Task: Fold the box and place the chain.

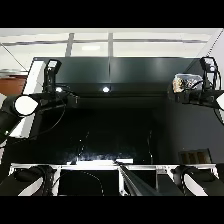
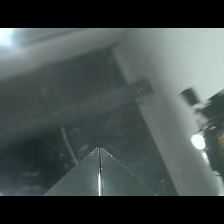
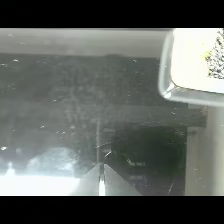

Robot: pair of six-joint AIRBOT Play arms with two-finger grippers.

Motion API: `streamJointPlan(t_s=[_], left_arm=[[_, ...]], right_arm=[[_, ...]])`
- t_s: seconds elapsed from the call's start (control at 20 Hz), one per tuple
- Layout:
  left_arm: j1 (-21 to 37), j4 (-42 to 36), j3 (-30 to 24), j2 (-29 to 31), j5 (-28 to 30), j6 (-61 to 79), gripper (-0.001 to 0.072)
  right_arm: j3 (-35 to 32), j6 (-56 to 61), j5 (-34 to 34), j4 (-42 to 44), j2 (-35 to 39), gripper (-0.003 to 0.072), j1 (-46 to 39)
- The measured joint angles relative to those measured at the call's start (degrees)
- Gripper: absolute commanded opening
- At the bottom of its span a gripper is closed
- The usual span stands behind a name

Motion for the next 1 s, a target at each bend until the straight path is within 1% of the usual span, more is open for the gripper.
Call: streamJointPlan(t_s=[0.25,0.55,1.0], left_arm=[[2.49,-0.17,-1.55,0.15,-0.31,-1.95,0.0031],[1.90,-1.03,-1.88,1.51,-0.28,-2.38,0.0032],[1.84,-0.81,-1.90,1.75,-0.26,-2.56,0.0031]], right_arm=[[-1.97,1.01,-1.64,-1.44,0.31,0.0036,0.00],[-2.34,1.22,-2.03,-1.62,0.35,0.0036,0.00],[-2.38,1.25,-2.12,-1.73,0.35,0.0036,0.00]])
